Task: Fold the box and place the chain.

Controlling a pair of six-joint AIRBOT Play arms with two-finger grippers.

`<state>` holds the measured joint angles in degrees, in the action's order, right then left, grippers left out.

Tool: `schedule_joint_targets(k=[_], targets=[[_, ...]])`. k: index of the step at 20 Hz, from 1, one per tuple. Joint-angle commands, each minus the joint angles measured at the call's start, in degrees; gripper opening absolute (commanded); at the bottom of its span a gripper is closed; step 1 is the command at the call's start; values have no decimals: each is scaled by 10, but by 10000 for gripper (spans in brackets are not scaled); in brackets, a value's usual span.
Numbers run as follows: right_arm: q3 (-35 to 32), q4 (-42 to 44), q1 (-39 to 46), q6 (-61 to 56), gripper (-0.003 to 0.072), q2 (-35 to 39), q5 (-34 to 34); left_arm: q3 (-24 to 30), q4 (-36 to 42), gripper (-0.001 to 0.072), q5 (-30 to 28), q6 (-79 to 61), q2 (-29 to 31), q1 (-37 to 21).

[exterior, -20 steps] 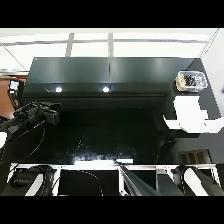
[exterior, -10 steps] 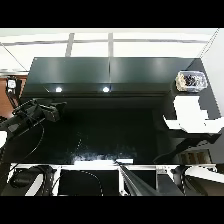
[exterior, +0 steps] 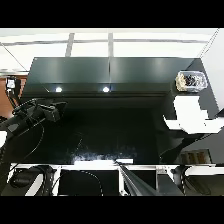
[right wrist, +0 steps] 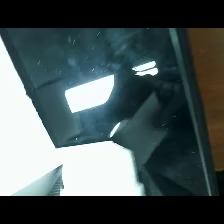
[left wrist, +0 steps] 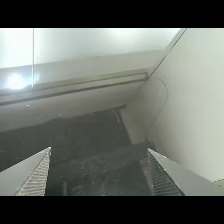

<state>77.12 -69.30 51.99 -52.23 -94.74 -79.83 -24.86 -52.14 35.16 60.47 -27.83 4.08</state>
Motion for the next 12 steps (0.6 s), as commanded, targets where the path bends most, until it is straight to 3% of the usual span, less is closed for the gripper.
schedule_joint_targets(k=[1, 5, 9, 10, 11, 12], targets=[[4, 7, -3, 19, 517, -15, -27, 0, 6, 712, 1, 1, 0, 0], [1, 28, -2, 10, 493, -15, -55, 0, 6, 712, 1, 0, 0, 0], [-3, -14, -5, -29, 481, -14, -61, 0, 6, 712, 1, 0, 0, 0], [-4, -17, -5, -34, 429, -11, -60, 0, 6, 712, 1, 0, 0, 0], [-4, -18, -5, -34, 322, -7, -56, 0, 6, 712, 2, 0, 0, 0], [-4, -17, -4, -31, 119, -1, -53, 0, 6, 712, 4, 0, 0, 0]])
